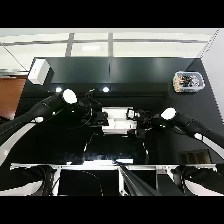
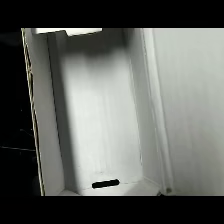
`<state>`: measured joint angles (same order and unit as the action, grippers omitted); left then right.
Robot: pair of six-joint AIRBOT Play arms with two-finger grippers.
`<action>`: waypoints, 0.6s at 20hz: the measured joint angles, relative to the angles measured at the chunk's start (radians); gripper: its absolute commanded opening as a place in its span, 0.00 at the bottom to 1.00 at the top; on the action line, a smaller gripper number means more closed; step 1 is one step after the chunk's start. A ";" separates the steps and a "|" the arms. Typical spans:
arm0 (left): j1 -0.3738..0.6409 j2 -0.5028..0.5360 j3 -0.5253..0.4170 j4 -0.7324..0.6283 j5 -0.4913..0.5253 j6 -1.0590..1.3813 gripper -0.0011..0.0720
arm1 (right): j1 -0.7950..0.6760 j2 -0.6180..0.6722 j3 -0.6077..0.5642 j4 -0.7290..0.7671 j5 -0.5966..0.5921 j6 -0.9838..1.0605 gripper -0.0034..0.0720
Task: Fold the box and place the chain.
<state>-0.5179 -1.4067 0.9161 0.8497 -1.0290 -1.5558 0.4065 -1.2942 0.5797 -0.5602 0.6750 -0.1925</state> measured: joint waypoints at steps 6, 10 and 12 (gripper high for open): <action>-0.035 0.000 0.001 0.087 0.043 -0.100 0.56 | 0.000 0.000 0.000 0.002 -0.002 0.001 0.22; -0.064 -0.004 0.024 0.218 0.067 -0.191 0.56 | 0.000 0.000 0.000 0.006 -0.009 0.006 0.22; -0.091 -0.002 0.050 0.289 0.062 -0.253 0.56 | 0.000 0.000 0.000 0.006 -0.008 0.005 0.22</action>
<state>-0.6090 -1.4086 0.9665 1.1389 -0.9672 -1.8084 0.4065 -1.2945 0.5797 -0.5541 0.6670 -0.1871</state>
